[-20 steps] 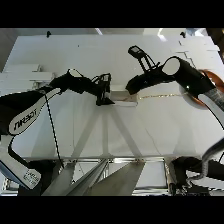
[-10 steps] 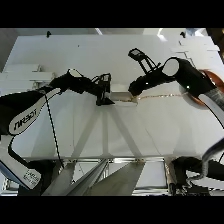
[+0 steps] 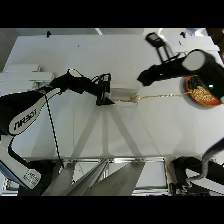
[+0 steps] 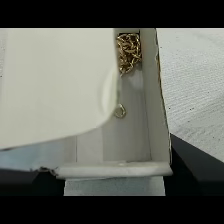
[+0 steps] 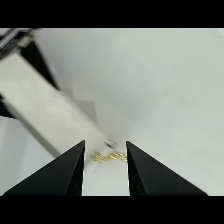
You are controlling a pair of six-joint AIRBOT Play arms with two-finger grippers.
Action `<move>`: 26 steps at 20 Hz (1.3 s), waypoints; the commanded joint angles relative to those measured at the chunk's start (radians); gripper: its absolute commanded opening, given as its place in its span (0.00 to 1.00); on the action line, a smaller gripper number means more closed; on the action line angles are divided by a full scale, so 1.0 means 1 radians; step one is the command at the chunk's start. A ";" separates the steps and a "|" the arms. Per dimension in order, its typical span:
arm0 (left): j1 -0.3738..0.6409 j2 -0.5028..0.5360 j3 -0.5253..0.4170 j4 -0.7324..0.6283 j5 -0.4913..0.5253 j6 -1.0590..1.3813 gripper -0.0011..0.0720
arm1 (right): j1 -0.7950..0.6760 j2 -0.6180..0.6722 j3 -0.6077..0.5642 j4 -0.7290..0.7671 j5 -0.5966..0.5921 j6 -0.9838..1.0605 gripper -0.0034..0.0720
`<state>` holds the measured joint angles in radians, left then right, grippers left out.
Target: Fold the box and place the chain.
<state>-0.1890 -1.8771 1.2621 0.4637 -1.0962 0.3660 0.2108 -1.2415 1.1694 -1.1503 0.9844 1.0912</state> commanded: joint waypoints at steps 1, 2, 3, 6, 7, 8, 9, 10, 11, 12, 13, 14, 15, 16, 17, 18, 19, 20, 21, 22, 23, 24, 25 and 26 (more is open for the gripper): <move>0.000 0.000 0.000 0.000 0.000 0.000 0.42 | -0.159 0.042 0.000 -0.153 0.121 0.103 0.44; 0.000 0.000 0.000 0.000 0.001 0.000 0.42 | -0.209 0.042 0.000 -0.203 0.162 0.119 0.44; 0.000 0.000 0.000 0.000 0.001 0.000 0.42 | -0.263 0.042 0.000 -0.249 0.190 0.127 0.44; 0.000 0.000 0.000 0.000 0.001 0.000 0.42 | -0.420 0.040 -0.002 -0.338 0.187 0.173 0.45; 0.000 0.000 0.000 0.000 0.001 0.000 0.42 | -0.472 0.038 -0.003 -0.347 0.182 0.186 0.53; 0.000 0.000 0.000 0.000 0.000 0.000 0.42 | -0.519 0.033 -0.003 -0.346 0.175 0.196 0.64; 0.000 0.000 0.000 0.000 0.001 0.000 0.42 | -0.566 0.023 -0.003 -0.346 0.166 0.196 0.65; 0.000 0.000 0.000 0.000 0.001 0.000 0.42 | -0.605 0.008 -0.003 -0.347 0.156 0.195 0.65; 0.000 0.000 0.000 0.000 0.000 0.000 0.42 | -0.644 -0.016 -0.003 -0.346 0.146 0.196 0.65; 0.000 0.000 0.000 0.000 0.001 0.000 0.42 | -0.671 -0.044 -0.003 -0.346 0.134 0.198 0.65; 0.000 0.000 0.000 0.000 0.001 0.000 0.42 | -0.692 -0.079 -0.003 -0.347 0.105 0.220 0.65; 0.000 0.000 0.000 0.000 0.001 0.000 0.42 | -0.706 -0.112 -0.003 -0.346 0.068 0.230 0.65; 0.000 0.000 0.000 0.000 0.001 0.000 0.42 | -0.711 -0.149 -0.003 -0.346 0.039 0.233 0.65; 0.000 0.000 0.000 0.000 0.001 0.000 0.42 | -0.712 -0.182 -0.003 -0.350 0.013 0.233 0.66; 0.000 0.000 0.000 0.000 0.001 0.000 0.42 | -0.711 -0.216 -0.003 -0.349 -0.018 0.233 0.72; 0.000 0.000 0.000 0.000 0.001 0.000 0.42 | -0.711 -0.246 -0.003 -0.349 -0.042 0.232 0.76; 0.000 0.000 0.000 0.000 0.001 0.000 0.42 | -0.711 -0.278 -0.003 -0.349 -0.059 0.229 0.76; 0.000 0.000 0.000 0.000 0.001 0.000 0.42 | -0.711 -0.305 -0.003 -0.349 -0.063 0.208 0.76; 0.000 0.000 0.000 0.000 0.001 0.000 0.42 | -0.711 -0.335 -0.003 -0.350 -0.063 0.199 0.76; 0.000 0.000 0.000 0.000 0.000 0.000 0.42 | -0.711 -0.360 -0.003 -0.349 -0.063 0.200 0.76; 0.000 0.000 0.000 0.000 0.001 0.000 0.42 | -0.711 -0.383 -0.003 -0.349 -0.066 0.203 0.76; 0.000 0.000 0.000 0.000 0.000 0.000 0.42 | -0.710 -0.399 -0.003 -0.348 -0.068 0.203 0.76; 0.000 0.000 0.000 0.000 0.000 0.000 0.42 | -0.711 -0.412 -0.003 -0.348 -0.070 0.217 0.76; 0.000 0.000 0.000 0.000 0.000 0.000 0.42 | -0.711 -0.420 -0.003 -0.348 -0.069 0.221 0.76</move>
